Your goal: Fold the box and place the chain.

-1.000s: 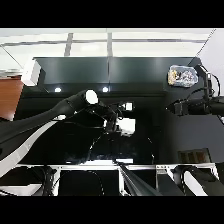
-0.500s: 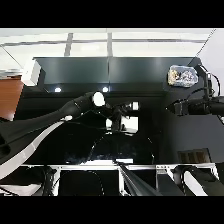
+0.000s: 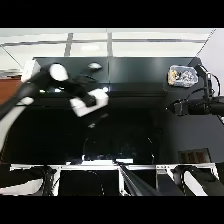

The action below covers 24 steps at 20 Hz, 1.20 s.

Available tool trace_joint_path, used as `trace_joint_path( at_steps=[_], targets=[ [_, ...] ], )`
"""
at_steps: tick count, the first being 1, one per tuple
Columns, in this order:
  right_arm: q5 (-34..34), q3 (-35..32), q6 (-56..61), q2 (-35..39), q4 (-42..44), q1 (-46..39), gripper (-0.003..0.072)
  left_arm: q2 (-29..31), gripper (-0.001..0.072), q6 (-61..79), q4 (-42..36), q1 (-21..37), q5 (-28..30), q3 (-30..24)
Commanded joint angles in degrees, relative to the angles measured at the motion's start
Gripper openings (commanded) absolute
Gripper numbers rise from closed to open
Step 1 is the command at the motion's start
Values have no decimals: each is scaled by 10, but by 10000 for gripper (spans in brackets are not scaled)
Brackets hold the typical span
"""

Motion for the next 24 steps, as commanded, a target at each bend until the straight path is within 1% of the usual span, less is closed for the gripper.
trace_joint_path(
  at_steps=[1, 2, 4, 6, 8, 10, 12, 15, 16, 18, 19, 20, 21, 22, 23, 24],
  targets=[
    [-2, 0, 0, 0, 0, 0, 13, 40, 291, -120, 76, 181, -50, -38],
    [-3, 0, 0, 0, 0, 0, 13, 41, 291, -134, 64, 241, -54, -38],
    [-5, 0, 0, 0, -5, 0, 14, 41, 291, -142, 42, 342, -52, -38],
    [-17, 0, 0, 0, -7, 0, 14, 40, 291, -139, 36, 411, -27, -38],
    [-33, 0, 0, 0, -6, 0, 14, 39, 291, -73, 35, 450, 9, -38],
    [-43, 0, 0, 0, -5, 0, 14, 30, 290, -36, 35, 472, 59, -34],
    [-49, 0, 0, 0, -5, 0, 14, 6, 290, -20, 35, 476, 103, -25],
    [-68, 0, 0, 0, -5, 0, 14, -46, 291, 45, 9, 469, 138, -5],
    [-76, 0, 0, 0, -5, 0, 14, -64, 291, 47, 0, 466, 155, 2],
    [-92, 0, 1, 0, -4, 1, 14, -92, 295, 47, -3, 458, 200, 10],
    [-98, 0, 1, 0, -4, 3, 14, -98, 311, 47, -3, 453, 228, 10],
    [-102, 0, 5, 0, -4, 6, 14, -101, 447, 47, -3, 446, 257, 10],
    [-103, 0, 5, -1, -2, 10, 14, -101, 605, 47, -2, 440, 283, 10],
    [-103, 0, 5, -1, -2, 13, 13, -101, 712, 46, 2, 435, 302, 14],
    [-103, 0, 5, -1, -2, 18, 14, -99, 711, 46, 3, 430, 298, 26],
    [-103, 0, 5, -1, -2, 23, 14, -96, 711, 39, 3, 423, 278, 49]
  ],
)
